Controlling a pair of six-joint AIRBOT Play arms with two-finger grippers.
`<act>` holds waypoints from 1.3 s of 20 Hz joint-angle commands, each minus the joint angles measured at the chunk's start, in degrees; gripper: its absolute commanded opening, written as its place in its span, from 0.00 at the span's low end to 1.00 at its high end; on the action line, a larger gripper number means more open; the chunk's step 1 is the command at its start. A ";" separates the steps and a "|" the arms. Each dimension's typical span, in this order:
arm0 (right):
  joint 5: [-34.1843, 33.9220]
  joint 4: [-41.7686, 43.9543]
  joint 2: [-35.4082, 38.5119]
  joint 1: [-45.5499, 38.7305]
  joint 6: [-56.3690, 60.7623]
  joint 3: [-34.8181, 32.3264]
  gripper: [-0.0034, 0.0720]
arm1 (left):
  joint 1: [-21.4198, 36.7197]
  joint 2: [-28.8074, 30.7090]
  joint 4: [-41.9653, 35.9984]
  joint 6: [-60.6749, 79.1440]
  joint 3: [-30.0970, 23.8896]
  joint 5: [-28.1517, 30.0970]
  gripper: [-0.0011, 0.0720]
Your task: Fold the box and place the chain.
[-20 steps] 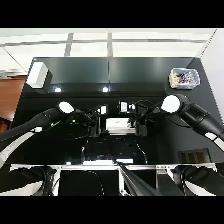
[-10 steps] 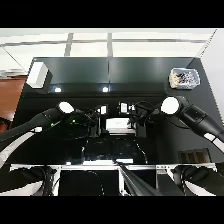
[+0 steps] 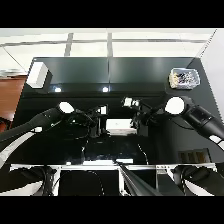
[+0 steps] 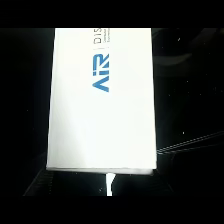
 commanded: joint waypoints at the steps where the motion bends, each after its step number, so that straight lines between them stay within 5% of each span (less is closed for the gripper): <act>1: 5.14 0.87 1.49 -3.30 19.43 -0.17 0.27 | -0.02 -0.04 0.00 -0.02 0.04 0.15 0.78; 2: 5.44 3.54 1.51 -3.89 24.04 -1.20 0.26 | -0.02 -0.04 -0.02 -0.02 0.04 0.15 0.78; 3: 5.14 7.93 1.44 -3.98 24.65 -2.45 0.05 | -0.02 -0.04 0.00 -0.02 0.04 0.15 0.78; 6: -1.70 24.09 0.68 -3.93 23.54 -6.38 0.06 | -0.02 -0.04 0.00 -0.02 0.04 0.15 0.78; 9: -5.44 27.67 -1.51 -3.93 23.58 -6.54 0.06 | -0.02 -0.04 0.00 -0.02 0.04 0.15 0.78; 21: -5.20 22.64 -12.15 -4.00 23.52 -6.51 0.06 | 0.00 -0.04 0.00 -0.02 0.04 0.15 0.78; 26: 6.36 22.16 -7.85 -8.44 20.96 -1.49 0.06 | 0.00 -0.04 -0.26 -0.02 0.04 0.20 0.78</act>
